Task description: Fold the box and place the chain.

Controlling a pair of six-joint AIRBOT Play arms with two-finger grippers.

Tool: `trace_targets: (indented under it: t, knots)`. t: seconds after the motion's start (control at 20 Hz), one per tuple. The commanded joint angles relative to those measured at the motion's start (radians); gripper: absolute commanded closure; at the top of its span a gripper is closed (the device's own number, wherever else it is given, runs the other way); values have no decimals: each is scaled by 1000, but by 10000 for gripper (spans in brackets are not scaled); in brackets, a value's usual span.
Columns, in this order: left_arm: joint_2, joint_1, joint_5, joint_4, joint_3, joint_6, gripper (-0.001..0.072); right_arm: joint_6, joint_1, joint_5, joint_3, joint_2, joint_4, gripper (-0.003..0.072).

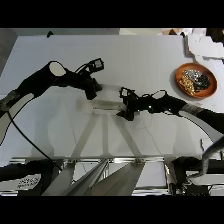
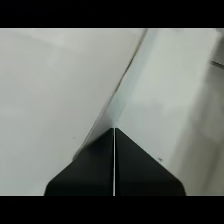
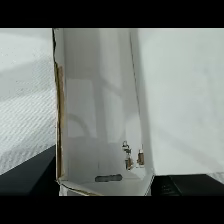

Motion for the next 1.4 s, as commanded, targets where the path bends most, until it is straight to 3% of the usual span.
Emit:
trace_targets:
  t: [0.0, 0.25, 0.45, 0.6, 0.8, 1.0, 1.05, 1.1, 1.15, 1.35]
  knots:
    - [-74, -2, 150, -14, 0, -125, 702, 0, 0, 0, 1, 0, -1, 310]
    - [-119, 3, 78, -13, 0, -140, 702, 0, 0, 0, 1, 0, -1, 310]
    - [-47, 62, -48, -6, 0, -140, 702, 0, 0, 0, 1, 0, -1, 310]
    - [49, 108, -159, 89, 0, -127, 695, 0, 0, 0, 1, 0, -1, 310]
    - [149, 136, -242, 184, 0, 45, 412, 0, 0, 0, 1, 0, -1, 310]
    - [177, 142, -290, 123, -7, 292, 406, 0, 0, 0, 1, 0, -1, 310]
    - [177, 144, -281, 89, -32, 344, 333, 0, 0, 0, 1, 0, -1, 310]
    - [177, 144, -266, 64, -64, 407, 165, 0, 0, 0, 1, 0, -1, 310]
    - [177, 144, -235, 50, -106, 475, 47, 0, 0, 0, 1, 0, -1, 310]
    - [169, 144, -76, 45, -253, 620, 64, 0, 0, 0, 1, 0, -1, 310]
